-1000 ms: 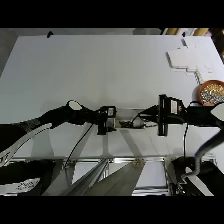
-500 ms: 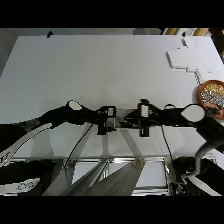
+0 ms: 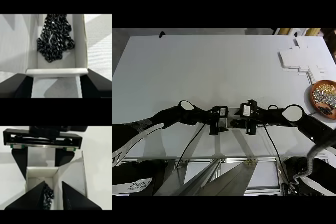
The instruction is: Fold the box and place the chain.
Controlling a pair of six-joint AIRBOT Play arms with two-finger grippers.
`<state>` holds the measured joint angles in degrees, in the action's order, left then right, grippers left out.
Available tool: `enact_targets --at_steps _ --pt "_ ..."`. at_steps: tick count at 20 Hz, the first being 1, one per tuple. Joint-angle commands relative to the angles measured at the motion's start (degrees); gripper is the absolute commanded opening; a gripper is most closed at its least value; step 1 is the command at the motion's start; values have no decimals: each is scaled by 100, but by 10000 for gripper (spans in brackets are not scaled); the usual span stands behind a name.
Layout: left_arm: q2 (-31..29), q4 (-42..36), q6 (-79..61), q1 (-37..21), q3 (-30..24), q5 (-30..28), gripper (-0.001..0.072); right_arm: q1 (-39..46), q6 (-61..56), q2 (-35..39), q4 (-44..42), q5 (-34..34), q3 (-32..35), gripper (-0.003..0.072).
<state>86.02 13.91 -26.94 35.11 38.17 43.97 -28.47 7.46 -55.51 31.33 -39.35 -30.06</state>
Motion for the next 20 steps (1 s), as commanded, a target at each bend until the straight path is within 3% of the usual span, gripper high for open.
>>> enact_targets --at_steps 1,5,9,20 --pt "0 2 -2 0 0 0 149 363 7 573 586 -348 0 236" --pt "0 0 -2 0 0 0 149 1869 9 1488 1270 -1331 2 216" --pt "0 2 -2 0 0 0 149 2874 -15 1338 1818 -1499 74 216" --pt "0 2 -2 0 0 0 149 2103 990 -157 2173 -807 721 191"
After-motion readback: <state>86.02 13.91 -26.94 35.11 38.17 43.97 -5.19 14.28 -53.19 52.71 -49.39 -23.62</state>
